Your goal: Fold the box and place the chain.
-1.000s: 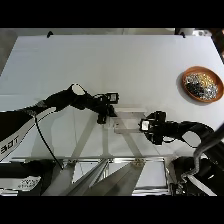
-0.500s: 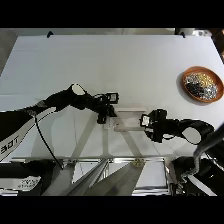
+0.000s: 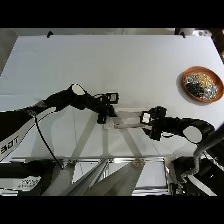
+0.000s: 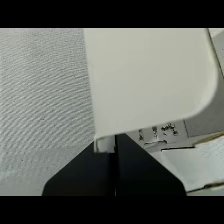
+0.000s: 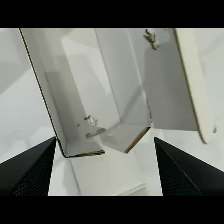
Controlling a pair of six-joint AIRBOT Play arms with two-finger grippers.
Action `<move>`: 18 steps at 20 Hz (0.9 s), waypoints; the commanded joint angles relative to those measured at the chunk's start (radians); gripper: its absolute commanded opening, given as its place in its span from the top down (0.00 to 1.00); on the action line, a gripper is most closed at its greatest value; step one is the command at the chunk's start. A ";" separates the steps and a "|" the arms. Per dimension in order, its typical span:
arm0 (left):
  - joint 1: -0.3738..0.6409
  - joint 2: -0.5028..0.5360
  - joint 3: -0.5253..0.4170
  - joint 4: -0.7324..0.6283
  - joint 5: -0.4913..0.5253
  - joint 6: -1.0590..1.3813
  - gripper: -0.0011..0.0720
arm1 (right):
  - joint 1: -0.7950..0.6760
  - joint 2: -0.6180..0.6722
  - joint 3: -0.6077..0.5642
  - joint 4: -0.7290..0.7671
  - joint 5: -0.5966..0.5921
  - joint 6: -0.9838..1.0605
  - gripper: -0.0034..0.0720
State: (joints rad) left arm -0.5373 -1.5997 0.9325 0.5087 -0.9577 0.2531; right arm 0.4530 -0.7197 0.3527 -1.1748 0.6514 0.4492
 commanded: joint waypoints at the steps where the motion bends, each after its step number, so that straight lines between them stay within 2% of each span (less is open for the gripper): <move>1: 0.000 -0.001 0.000 0.000 0.000 0.000 0.97 | 0.000 -0.002 0.001 -0.003 -0.046 -0.013 0.04; 8: 0.000 -0.001 0.000 0.000 0.000 0.000 0.97 | 0.000 -0.004 0.002 -0.002 -0.033 -0.013 0.04; 13: 0.000 -0.001 0.000 0.000 0.000 0.000 0.97 | 0.000 -0.004 0.003 -0.002 0.031 -0.012 0.04; 16: 0.000 -0.001 0.000 0.000 0.000 0.000 0.97 | 0.000 -0.004 0.016 0.001 0.110 0.000 0.04; 18: 0.000 -0.001 0.000 0.000 0.000 0.000 0.97 | -0.018 -0.004 0.023 0.002 0.112 -0.002 0.04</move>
State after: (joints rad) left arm -0.5373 -1.5997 0.9325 0.5091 -0.9588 0.2535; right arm 0.4484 -0.7231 0.3660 -1.1748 0.7231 0.4431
